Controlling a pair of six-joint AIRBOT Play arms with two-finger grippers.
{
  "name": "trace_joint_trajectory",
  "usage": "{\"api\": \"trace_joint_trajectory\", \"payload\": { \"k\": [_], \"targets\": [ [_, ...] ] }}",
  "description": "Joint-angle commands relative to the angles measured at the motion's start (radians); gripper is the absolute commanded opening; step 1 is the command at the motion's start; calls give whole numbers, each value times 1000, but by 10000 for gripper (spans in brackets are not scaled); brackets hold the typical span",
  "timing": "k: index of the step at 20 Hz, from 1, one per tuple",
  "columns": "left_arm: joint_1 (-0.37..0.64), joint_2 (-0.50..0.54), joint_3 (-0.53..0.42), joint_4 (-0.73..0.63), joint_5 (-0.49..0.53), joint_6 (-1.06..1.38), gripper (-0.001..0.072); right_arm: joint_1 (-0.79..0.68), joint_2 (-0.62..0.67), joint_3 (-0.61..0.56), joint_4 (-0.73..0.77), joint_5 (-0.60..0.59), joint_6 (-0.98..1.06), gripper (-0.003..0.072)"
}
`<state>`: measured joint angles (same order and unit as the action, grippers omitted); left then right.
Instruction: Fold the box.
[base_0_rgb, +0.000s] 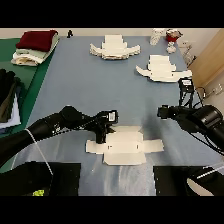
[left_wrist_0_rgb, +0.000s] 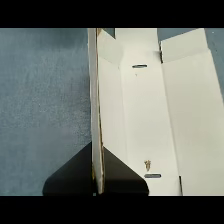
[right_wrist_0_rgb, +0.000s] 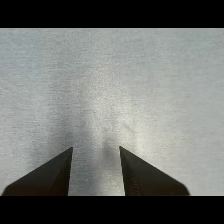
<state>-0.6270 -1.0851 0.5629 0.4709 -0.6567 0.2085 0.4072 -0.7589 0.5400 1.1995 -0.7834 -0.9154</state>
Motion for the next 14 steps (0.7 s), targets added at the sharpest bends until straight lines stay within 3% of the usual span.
{"api": "trace_joint_trajectory", "payload": {
  "k": [1, 5, 6, 8, 12, 14],
  "targets": [
    [-1, 7, 3, 0, -19, 1, 15, 0, 0, 1, 9, -1, 0, 449],
    [-16, 114, 19, 0, 157, 60, 14, 0, 0, 1, 10, -2, 0, 449],
    [-26, 143, 12, 0, 161, 61, 12, 0, 0, 1, 10, -2, 0, 449],
    [-73, 186, -38, -1, 208, 61, 10, 0, 0, 1, 10, -2, 0, 449],
    [-245, 225, -189, -1, 520, 60, 12, 0, 0, 1, 10, 1, 0, 449],
    [-287, 219, -210, -1, 534, 41, 13, 0, 0, 1, 10, 1, 1, 449]
  ]
}}
